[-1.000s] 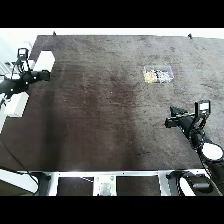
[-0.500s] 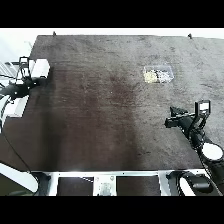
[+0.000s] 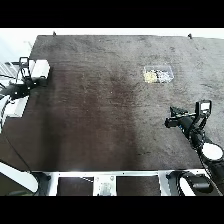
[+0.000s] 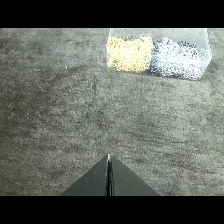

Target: Fold the box and place the chain.

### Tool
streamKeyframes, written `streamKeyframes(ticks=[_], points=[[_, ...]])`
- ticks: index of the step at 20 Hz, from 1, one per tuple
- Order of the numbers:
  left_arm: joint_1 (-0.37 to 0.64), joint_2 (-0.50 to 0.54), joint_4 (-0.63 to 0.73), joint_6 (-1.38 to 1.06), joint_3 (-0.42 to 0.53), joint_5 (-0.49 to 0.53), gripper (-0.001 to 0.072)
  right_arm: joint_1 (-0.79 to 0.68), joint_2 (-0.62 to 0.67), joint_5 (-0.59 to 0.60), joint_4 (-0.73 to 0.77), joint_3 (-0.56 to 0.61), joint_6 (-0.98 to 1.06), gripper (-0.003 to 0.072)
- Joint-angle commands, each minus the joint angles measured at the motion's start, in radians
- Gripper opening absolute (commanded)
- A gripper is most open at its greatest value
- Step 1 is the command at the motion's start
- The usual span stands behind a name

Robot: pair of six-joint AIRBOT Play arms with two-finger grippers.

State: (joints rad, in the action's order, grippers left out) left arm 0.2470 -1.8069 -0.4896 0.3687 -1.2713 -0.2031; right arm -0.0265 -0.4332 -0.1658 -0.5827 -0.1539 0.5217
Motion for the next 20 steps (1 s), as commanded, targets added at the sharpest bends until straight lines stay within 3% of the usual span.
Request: streamKeyframes(ticks=[1,4,6,9,11,14,16,18,20], points=[[-0.001,-0.001,0.025,-0.003,-0.001,-0.036,0.0327,0.000,0.000,0.000,0.000,0.000,0.003,0.0011],[-0.003,-0.001,0.026,-0.002,-0.001,-0.038,0.0327,0.000,0.000,0.000,0.000,0.000,0.003,0.0011],[-0.003,-0.001,0.026,0.000,-0.001,-0.021,0.0553,0.000,0.000,-0.006,0.000,0.000,0.003,0.0011],[0.000,-0.001,0.026,-0.001,-0.001,0.008,0.0556,0.000,0.000,-0.008,0.000,0.000,0.003,0.0011],[0.000,-0.001,0.027,0.012,-0.001,0.044,0.0720,0.000,0.000,-0.010,0.001,0.000,0.003,0.0011],[0.000,-0.001,0.026,0.016,-0.001,0.065,0.0720,0.000,0.000,-0.010,0.008,0.000,0.003,0.0018],[0.000,-0.001,0.026,0.016,-0.001,0.062,0.0720,0.000,0.000,-0.010,0.009,0.000,0.003,0.0189],[0.000,0.006,0.024,0.015,-0.001,0.065,0.0720,0.000,0.000,-0.010,0.008,0.000,0.003,0.0259],[0.000,0.016,0.024,0.016,-0.001,0.049,0.0720,0.000,0.000,-0.010,0.008,0.000,0.003,0.0402]])
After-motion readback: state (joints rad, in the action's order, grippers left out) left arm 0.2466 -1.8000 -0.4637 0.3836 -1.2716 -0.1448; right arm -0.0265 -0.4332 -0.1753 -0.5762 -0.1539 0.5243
